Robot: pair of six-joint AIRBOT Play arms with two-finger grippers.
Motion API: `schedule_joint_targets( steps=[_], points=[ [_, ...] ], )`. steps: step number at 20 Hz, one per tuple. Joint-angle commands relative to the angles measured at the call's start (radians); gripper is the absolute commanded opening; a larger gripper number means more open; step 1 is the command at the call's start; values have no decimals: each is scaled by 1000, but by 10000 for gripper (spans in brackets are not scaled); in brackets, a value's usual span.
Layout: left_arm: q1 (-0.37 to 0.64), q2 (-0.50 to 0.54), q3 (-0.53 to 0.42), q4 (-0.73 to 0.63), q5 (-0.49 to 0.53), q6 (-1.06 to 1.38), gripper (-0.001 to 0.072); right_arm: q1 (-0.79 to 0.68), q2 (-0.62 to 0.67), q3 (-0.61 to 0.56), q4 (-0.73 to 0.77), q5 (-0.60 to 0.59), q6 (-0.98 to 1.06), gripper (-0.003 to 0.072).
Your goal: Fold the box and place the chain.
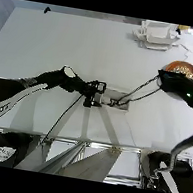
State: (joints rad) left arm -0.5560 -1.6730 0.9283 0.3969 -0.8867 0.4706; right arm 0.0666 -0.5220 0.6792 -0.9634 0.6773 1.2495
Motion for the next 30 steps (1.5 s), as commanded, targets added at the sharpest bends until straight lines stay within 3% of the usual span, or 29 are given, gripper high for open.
schedule_joint_targets(
  steps=[1,5,9,11,18,27,30],
  points=[
    [1,0,0,0,0,0,206,0,155,1,-1,11,-90,14],
    [1,0,0,0,0,0,206,0,232,1,56,103,-133,14],
    [1,0,0,0,0,0,206,0,239,2,381,180,-320,14],
    [1,0,0,0,0,0,206,2,238,3,447,210,-362,14],
    [1,0,0,0,0,0,206,124,175,3,460,286,-369,14],
    [1,0,0,0,0,0,206,268,-133,2,346,272,-394,15],
    [1,0,0,0,0,0,206,303,-172,2,342,270,-394,16]
  ],
)
